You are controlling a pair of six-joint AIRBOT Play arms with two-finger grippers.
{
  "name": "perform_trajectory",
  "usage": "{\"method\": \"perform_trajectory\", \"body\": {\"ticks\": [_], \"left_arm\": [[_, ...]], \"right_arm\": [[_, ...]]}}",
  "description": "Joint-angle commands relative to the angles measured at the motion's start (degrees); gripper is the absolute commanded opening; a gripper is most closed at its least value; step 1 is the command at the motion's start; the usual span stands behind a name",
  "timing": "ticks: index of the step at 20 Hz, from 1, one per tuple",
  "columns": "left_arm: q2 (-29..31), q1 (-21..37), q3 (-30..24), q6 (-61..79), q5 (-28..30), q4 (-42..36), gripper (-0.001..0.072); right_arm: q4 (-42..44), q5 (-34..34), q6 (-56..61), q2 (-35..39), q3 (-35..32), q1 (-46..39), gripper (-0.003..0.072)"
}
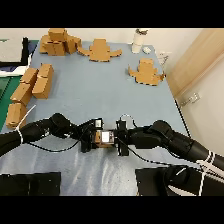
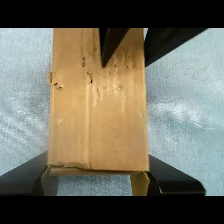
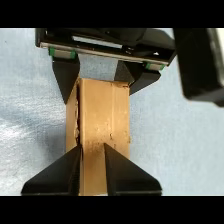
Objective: Fold the box.
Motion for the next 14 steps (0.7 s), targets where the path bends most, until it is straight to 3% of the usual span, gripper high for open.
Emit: {"method": "perform_trajectory", "body": {"ticks": [1, 7, 8, 9, 11, 14], "left_arm": [[0.04, 0.02, 0.02, -0.13, 0.02, -0.04, 0.0521], [0.04, 0.02, 0.02, -0.13, -0.02, -0.02, 0.0522], [0.04, 0.02, 0.02, -0.13, 0.02, -0.02, 0.0522], [0.04, 0.02, 0.02, -0.13, 0.04, -0.02, 0.0521], [0.04, 0.02, 0.02, -0.13, 0.02, -0.04, 0.0521], [0.04, 0.02, 0.02, -0.13, -0.02, -0.04, 0.0521]], "right_arm": [[1.01, -0.79, 0.48, -0.17, -0.11, 1.2, 0.0211], [0.52, -1.25, 2.69, 0.68, 0.39, 1.38, 0.0257], [0.35, -1.62, 4.2, 1.55, 0.87, 1.38, 0.0374], [0.35, -2.47, 6.23, 2.64, 1.53, 1.38, 0.0393], [0.42, -6.67, 14.86, 6.34, 2.82, 1.36, 0.0406], [2.95, -16.06, 38.27, 12.17, 1.4, 1.42, 0.0399]]}}
